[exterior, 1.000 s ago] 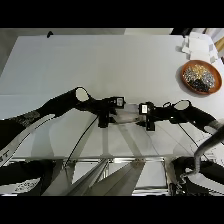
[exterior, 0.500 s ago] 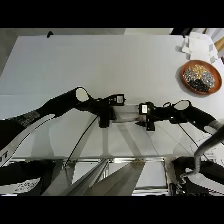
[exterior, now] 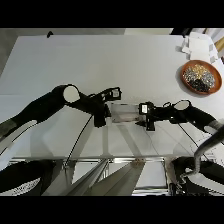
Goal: Fold the box and place the chain.
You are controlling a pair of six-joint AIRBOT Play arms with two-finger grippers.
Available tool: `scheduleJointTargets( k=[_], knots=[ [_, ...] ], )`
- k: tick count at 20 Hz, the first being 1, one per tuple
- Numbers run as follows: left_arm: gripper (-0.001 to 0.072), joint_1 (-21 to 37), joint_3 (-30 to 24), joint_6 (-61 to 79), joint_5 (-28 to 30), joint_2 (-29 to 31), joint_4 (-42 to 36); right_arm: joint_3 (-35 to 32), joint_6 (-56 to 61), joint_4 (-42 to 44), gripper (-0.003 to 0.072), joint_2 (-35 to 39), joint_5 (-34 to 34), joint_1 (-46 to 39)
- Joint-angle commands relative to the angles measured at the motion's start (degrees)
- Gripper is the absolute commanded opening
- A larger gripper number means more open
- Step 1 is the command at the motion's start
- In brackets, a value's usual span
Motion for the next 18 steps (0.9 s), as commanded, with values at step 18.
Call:
scheduleJointTargets(
  k=[18],
  knots=[
    [0.0005, 16.55, -1.09, -43.43, -8.63, 4.96, 11.37, 0.04, -0.02, -0.02, 0.0401, 0.0, 0.02, 0.02]
  ],
)
